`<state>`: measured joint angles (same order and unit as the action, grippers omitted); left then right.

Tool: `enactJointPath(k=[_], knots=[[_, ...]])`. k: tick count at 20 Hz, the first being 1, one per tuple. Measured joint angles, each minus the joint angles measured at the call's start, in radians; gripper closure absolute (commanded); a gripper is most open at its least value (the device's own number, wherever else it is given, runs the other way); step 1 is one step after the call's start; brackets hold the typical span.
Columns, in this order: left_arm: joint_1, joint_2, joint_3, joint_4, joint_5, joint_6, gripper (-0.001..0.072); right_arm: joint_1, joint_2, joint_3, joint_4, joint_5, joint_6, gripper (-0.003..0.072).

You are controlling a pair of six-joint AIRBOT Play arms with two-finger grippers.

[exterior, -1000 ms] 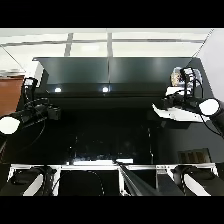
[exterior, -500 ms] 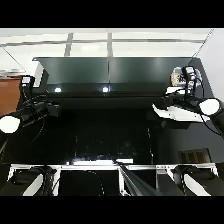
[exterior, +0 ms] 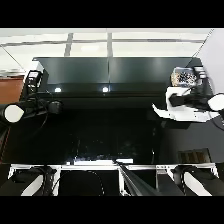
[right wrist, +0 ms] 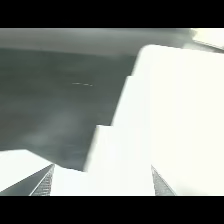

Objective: Fold the box and place the chain.

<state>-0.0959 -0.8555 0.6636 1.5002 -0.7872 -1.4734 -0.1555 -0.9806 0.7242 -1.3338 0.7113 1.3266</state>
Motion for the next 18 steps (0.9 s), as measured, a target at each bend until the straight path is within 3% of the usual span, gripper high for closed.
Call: enactJointPath(k=[2,4,7,9,12,16,17,18], knots=[[0.016,-0.005,0.029,0.056,-0.073,-0.060,0.0001,-0.182,-0.016,0.022,-0.126,-0.003,0.098,-0.0034],[0.024,-0.010,0.042,0.063,-0.105,-0.100,0.0001,-0.381,-0.055,0.047,-0.139,-0.010,0.152,-0.0034],[0.029,-0.025,0.049,0.024,-0.119,-0.131,0.0001,-0.635,-0.170,0.119,0.014,0.039,0.063,-0.0034],[0.031,-0.037,0.052,-0.009,-0.122,-0.140,0.0001,-0.751,-0.298,0.212,0.161,0.166,-0.079,-0.0034],[0.032,-0.054,0.053,-0.055,-0.125,-0.149,0.0001,-0.809,-0.505,0.380,0.292,0.437,-0.237,-0.0034],[0.031,-0.064,0.054,-0.097,-0.129,-0.153,0.0001,-0.752,-0.663,0.556,0.293,0.614,-0.327,-0.0034],[0.030,-0.065,0.054,-0.105,-0.130,-0.153,0.0001,-0.729,-0.684,0.589,0.269,0.638,-0.337,0.0045],[0.030,-0.066,0.054,-0.111,-0.130,-0.153,0.0001,-0.710,-0.698,0.612,0.245,0.652,-0.346,0.0240]])
